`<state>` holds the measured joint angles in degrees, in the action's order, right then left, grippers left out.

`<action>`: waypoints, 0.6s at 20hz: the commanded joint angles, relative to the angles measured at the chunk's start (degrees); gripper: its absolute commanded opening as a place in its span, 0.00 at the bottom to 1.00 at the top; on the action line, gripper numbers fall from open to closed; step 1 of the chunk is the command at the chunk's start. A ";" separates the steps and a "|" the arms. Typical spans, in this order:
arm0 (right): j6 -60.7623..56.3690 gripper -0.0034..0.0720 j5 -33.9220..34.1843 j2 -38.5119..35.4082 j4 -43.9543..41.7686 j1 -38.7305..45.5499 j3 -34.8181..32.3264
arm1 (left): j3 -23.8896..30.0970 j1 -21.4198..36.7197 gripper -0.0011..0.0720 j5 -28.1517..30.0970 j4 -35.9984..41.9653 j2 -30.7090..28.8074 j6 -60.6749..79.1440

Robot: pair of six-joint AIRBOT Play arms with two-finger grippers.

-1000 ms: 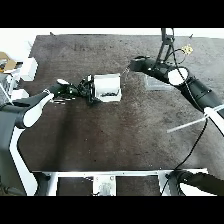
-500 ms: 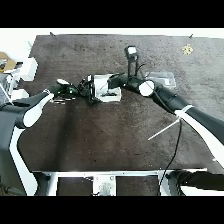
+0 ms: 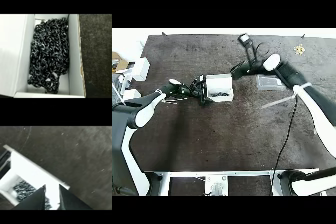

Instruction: Fold the box and place the chain.

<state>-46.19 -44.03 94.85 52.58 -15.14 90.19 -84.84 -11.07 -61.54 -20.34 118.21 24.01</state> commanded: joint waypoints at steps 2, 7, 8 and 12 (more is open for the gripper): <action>12.09 0.23 -14.91 13.44 -13.16 10.21 18.47 | -0.02 0.00 0.49 0.02 -0.02 -0.04 0.02; 18.75 0.17 -21.09 23.39 -21.46 11.47 23.58 | -0.02 0.00 0.49 0.02 -0.02 -0.04 0.02; 20.41 0.17 -23.28 24.65 -23.02 11.43 23.58 | -0.02 0.00 0.49 0.02 -0.02 -0.04 0.02; 26.40 0.37 -29.44 26.29 -27.71 11.45 23.39 | -0.02 0.00 0.49 0.02 -0.02 -0.04 0.02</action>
